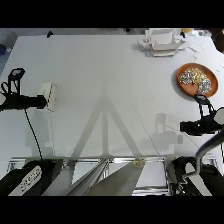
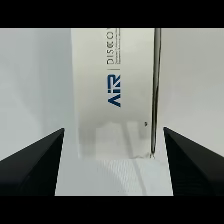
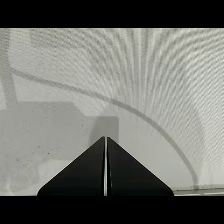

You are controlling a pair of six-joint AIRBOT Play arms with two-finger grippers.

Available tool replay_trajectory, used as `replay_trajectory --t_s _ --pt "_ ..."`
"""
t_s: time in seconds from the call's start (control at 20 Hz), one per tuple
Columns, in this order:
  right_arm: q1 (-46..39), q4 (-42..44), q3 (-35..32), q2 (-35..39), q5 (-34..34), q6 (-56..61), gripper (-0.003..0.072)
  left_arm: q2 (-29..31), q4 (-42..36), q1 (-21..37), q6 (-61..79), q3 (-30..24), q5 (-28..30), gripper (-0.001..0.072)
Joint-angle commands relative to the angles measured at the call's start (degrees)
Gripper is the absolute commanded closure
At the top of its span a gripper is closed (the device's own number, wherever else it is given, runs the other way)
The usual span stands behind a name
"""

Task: Fold the box and place the chain.

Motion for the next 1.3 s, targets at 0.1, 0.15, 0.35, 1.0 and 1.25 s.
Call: replay_trajectory --t_s 0.1,0.15,0.35,1.0,1.25 --pt "-0.04 0.00 -0.02 0.04 0.02 0.00 0.0669 7.58 -0.15 -0.04 0.17 -0.02 -6.45 0.0016" --pt "-0.04 0.00 -0.02 0.04 0.02 0.00 0.0669 8.28 -0.20 -0.04 0.17 -0.02 -8.44 0.0016" --pt "-0.04 0.00 -0.02 0.04 0.02 0.00 0.0669 8.76 -0.98 -0.04 0.17 -0.02 -18.47 0.0016" --pt "-0.04 0.00 -0.02 0.04 0.02 0.02 0.0669 8.76 -6.64 -0.04 0.13 -0.02 -41.16 0.0016" --pt "-0.04 0.00 -0.02 0.04 0.02 0.00 0.0669 8.76 -6.64 -0.04 0.13 0.00 -41.16 0.0016"
